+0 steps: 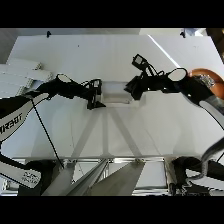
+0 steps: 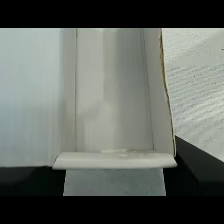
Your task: Fold the box and place the chain.
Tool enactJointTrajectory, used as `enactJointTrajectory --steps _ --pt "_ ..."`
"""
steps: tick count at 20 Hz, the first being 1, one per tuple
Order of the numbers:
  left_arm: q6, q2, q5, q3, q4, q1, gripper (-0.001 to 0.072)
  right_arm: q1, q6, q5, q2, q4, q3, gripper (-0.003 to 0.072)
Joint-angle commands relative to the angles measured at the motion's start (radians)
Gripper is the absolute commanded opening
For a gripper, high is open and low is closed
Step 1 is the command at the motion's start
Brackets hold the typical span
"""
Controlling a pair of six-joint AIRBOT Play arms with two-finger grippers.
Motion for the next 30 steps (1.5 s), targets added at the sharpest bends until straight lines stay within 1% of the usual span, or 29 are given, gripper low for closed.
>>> enactJointTrajectory --steps 1,3,4,6,8,11,14,16,20,21,22,23,25,30 --pt "-0.001 0.0 -0.001 0.0 0.0 0.0 0.0088 0.0 -0.003 0.055 0.066 -0.277 0.0 0.0323" --pt "-0.001 0.0 -0.001 0.0 0.0 0.0 0.0088 0.0 -0.004 0.071 0.048 -0.39 -0.001 0.0323" --pt "0.0 0.0 -0.001 0.0 0.0 0.0 0.0088 0.0 -0.008 0.07 0.03 -0.418 -0.001 0.0353" --pt "-0.001 0.0 -0.001 0.0 0.0 0.0 0.0088 0.0 -0.088 0.068 -0.015 -0.425 -0.001 0.0415" --pt "-0.001 0.0 -0.001 0.0 0.0 0.0 0.0088 0.001 -0.183 0.051 -0.07 -0.404 -0.001 0.0415" --pt "0.0 0.0 -0.001 0.0 0.0 0.0 0.0088 0.001 -0.272 -0.007 -0.143 -0.349 -0.001 0.0414" --pt "-0.001 0.0 -0.001 0.0 0.0 0.0 0.0088 0.001 -0.34 -0.009 -0.174 -0.25 -0.001 0.0414" --pt "0.0 0.0 -0.001 0.0 0.0 0.0 0.0088 0.001 -0.341 -0.009 -0.179 -0.222 -0.001 0.0414" --pt "0.0 0.0 -0.001 0.0 0.0 0.0 0.0088 0.001 -0.341 0.038 -0.18 -0.221 -0.001 0.04" --pt "-0.001 0.0 -0.001 0.0 0.0 0.0 0.0088 0.001 -0.342 0.053 -0.18 -0.22 -0.001 0.0366" --pt "0.0 0.0 -0.001 0.0 0.0 0.0 0.0088 0.001 -0.341 0.061 -0.18 -0.22 -0.001 0.031" --pt "-0.001 0.0 -0.001 0.0 0.0 0.0 0.0088 0.001 -0.341 0.061 -0.18 -0.22 -0.001 0.0294" --pt "-0.001 0.0 -0.001 0.0 0.0 0.0 0.0088 0.001 -0.342 0.064 -0.18 -0.208 -0.001 0.0294" --pt "-0.001 0.0 -0.001 0.0 0.0 0.0 0.0088 0.001 -0.368 0.051 -0.18 -0.119 -0.001 0.0293"
